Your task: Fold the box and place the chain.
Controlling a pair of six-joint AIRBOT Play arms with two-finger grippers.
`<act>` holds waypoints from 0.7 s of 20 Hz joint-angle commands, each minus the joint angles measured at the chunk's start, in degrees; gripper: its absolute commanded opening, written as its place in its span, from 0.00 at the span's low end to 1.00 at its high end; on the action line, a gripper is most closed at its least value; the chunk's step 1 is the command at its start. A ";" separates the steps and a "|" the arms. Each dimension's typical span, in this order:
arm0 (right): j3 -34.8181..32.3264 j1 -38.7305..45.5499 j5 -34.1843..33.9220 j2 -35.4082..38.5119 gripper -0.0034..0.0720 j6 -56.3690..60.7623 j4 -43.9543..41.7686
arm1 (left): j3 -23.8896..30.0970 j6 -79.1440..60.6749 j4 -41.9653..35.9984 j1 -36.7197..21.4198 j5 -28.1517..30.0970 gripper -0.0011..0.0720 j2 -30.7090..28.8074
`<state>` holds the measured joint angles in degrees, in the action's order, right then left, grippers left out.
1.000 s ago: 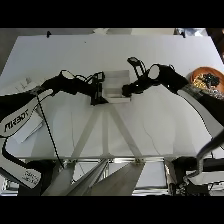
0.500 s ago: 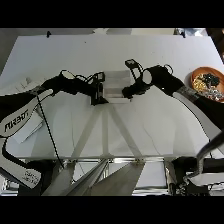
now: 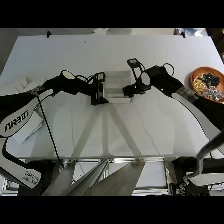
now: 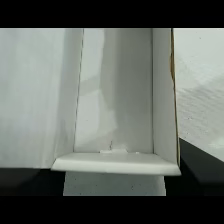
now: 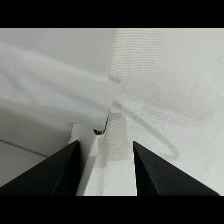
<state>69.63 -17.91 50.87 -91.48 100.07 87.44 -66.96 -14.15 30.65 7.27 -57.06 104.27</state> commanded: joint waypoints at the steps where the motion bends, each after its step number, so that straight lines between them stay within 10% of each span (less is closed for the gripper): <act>1: 0.04 -0.59 -2.21 -0.09 0.50 0.61 -0.83 | 0.02 0.13 0.02 -0.04 -0.17 0.39 -0.04; 14: 0.83 -0.72 -1.53 -1.36 0.50 3.26 -1.29 | 0.02 0.13 0.02 -0.04 -0.15 0.39 -0.04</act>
<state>69.89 -18.57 48.60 -92.44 101.41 86.17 -66.96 -14.00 30.68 7.27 -57.23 104.27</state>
